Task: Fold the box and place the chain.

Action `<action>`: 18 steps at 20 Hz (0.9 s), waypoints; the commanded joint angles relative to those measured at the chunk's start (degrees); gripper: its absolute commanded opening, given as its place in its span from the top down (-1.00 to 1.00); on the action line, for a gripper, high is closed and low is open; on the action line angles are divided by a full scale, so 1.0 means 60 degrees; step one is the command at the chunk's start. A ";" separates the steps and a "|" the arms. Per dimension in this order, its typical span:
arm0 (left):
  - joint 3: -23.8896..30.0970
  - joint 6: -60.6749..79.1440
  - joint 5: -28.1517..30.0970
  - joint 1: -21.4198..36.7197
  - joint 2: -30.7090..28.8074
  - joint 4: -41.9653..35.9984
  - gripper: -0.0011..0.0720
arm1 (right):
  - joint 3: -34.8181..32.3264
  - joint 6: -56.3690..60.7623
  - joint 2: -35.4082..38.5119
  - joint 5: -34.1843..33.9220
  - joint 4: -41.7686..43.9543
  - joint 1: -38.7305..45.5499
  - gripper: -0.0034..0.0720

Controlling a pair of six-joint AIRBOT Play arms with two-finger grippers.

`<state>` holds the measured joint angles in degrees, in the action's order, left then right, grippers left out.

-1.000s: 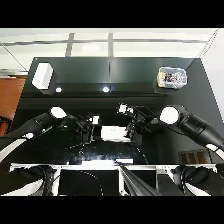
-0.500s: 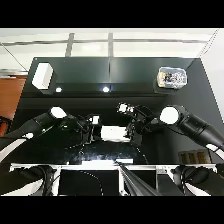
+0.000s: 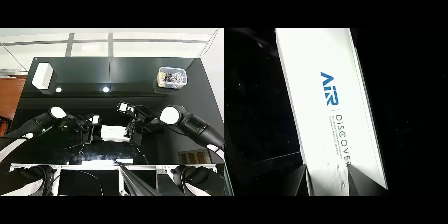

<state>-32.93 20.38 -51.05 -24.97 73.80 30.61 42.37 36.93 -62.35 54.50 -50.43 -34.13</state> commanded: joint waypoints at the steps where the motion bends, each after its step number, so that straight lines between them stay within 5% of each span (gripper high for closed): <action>1: -0.0007 0.0029 -0.0007 0.0000 0.0007 0.0004 -0.27 | 0.0007 0.0040 0.0007 -0.0055 0.0004 -0.0004 0.27; 18: -0.0007 0.0029 -0.0007 0.0000 0.0007 0.0004 -0.27 | 0.0022 0.0164 0.0047 0.0204 -0.0040 -0.0007 0.27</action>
<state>-32.93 20.62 -51.16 -24.97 73.80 30.63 42.48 37.82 -62.08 55.00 -50.50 -34.13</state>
